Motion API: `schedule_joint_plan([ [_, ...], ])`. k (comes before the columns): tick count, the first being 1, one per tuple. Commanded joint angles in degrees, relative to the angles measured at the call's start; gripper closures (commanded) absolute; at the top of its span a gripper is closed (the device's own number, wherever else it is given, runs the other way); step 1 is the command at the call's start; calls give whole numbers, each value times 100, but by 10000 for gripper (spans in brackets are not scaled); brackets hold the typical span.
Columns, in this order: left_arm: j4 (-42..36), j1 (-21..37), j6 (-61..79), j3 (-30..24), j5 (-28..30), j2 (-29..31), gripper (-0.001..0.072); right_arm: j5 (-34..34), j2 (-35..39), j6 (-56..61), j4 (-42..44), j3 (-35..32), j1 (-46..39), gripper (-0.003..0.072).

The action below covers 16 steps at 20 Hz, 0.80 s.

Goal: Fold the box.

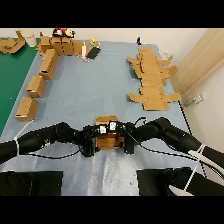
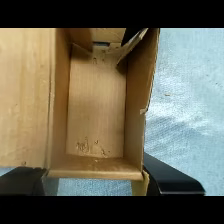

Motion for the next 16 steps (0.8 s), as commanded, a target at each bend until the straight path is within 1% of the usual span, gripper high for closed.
schedule_joint_plan([
  [1, 11, 0, 31, 0, 0, 0, 261, -173, 201, 1110, -710, -4, -7, 256],
  [4, 11, 0, 31, 0, 0, 0, 261, -328, 385, 1884, -1182, -4, -7, 256],
  [5, 11, 0, 31, 0, 0, 0, 261, -398, 428, 2124, -1298, -4, -20, 296],
  [6, 11, 0, 31, 0, 0, 0, 261, -483, 461, 2343, -1384, -4, -20, 394],
  [7, 11, 0, 31, 0, 0, 0, 261, -560, 494, 2570, -1453, -4, -20, 418],
  [8, 11, 0, 31, 0, 0, 0, 261, -640, 525, 2699, -1464, -4, -20, 419],
  [9, 11, 0, 31, 0, 0, 0, 261, -723, 564, 2822, -1508, -4, -20, 489],
  [10, 11, 0, 31, 0, 0, -2, 261, -780, 621, 2970, -1558, -4, -20, 643],
  [11, 11, 0, 31, 0, 2, 0, 261, -822, 710, 3185, -1644, -4, -20, 684],
  [13, 11, 0, 31, 0, 0, 0, 261, -831, 984, 3993, -2026, -4, -42, 684],
  [16, 11, 0, 28, 0, 0, 0, 261, -946, 1502, 5744, -2529, -4, -446, 685],
])
